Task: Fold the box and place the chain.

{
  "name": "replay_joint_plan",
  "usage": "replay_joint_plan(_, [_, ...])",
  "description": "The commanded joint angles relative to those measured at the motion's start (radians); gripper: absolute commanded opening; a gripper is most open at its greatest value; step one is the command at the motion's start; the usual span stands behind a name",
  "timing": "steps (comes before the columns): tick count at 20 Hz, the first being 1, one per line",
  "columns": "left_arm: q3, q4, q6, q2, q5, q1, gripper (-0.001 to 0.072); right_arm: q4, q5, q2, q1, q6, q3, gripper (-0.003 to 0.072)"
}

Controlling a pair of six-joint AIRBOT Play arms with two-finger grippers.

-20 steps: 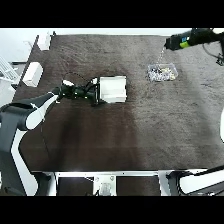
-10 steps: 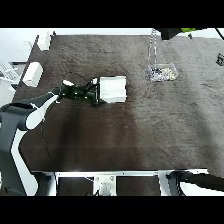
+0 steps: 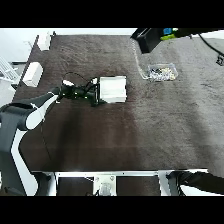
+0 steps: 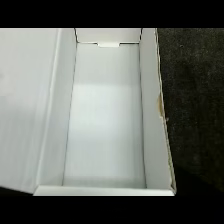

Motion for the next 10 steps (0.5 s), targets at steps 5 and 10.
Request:
replay_joint_plan(5, [0.000,0.000,0.000,0.000,0.000,0.000,0.0462,0.106,-0.120,-0.045,0.045,0.003,-0.174,0.0012])
replay_joint_plan(10, [0.000,0.000,0.000,0.000,0.000,0.000,0.0462,0.221,-0.225,-0.085,0.045,0.002,-0.323,0.0012])
